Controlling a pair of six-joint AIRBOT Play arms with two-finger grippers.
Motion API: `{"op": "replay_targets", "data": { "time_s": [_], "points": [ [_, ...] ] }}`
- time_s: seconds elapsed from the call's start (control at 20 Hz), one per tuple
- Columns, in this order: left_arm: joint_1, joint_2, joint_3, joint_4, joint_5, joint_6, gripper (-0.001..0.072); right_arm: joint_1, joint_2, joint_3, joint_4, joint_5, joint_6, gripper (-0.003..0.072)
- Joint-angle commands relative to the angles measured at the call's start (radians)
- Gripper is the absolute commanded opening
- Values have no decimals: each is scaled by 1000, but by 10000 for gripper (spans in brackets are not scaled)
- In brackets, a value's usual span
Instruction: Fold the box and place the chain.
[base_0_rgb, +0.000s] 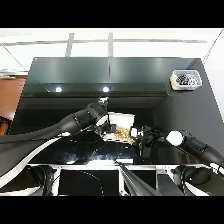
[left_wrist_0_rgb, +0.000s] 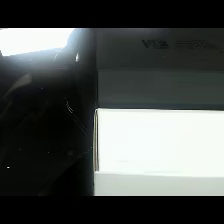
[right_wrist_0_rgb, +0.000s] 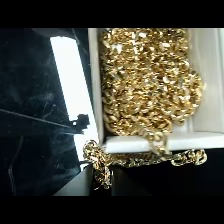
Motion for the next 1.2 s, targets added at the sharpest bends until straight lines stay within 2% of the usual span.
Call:
{"op": "replay_targets", "data": {
  "time_s": [0.0, 0.15, 0.3, 0.45, 0.6, 0.75, 0.85, 1.0, 1.05, 1.1, 1.15],
  "points": [
    [0, -1, 1, 0, 3, -2, 31, 1, 32, 5, -55, 53, 65, 44],
    [0, -1, 1, 0, 3, -2, 31, -18, 83, 23, -134, 75, 176, 43],
    [0, -1, 1, 0, 3, -2, 31, -72, 155, 51, -133, 84, 212, 43],
    [0, -1, 1, 0, 3, -2, 31, -89, 209, 128, -104, 95, 288, 42],
    [0, -1, 1, 0, 6, -2, 31, -89, 220, 207, 17, 98, 341, 42],
    [0, -1, 1, 0, 6, -2, 31, -89, 220, 227, 281, 85, 340, 42],
    [0, -1, 1, 0, 6, -2, 31, -89, 219, 227, 395, 61, 340, 43],
    [0, -1, 1, 0, 6, -2, 31, -89, 210, 227, 377, 48, 357, 45],
    [0, -1, 1, -1, 6, -2, 31, -89, 207, 227, 372, 47, 382, 91],
    [0, -1, 1, 0, 6, -2, 30, -89, 207, 227, 359, 48, 393, 240],
    [0, -1, 1, 0, 6, -2, 31, -89, 207, 227, 339, 48, 405, 447]
  ]
}}
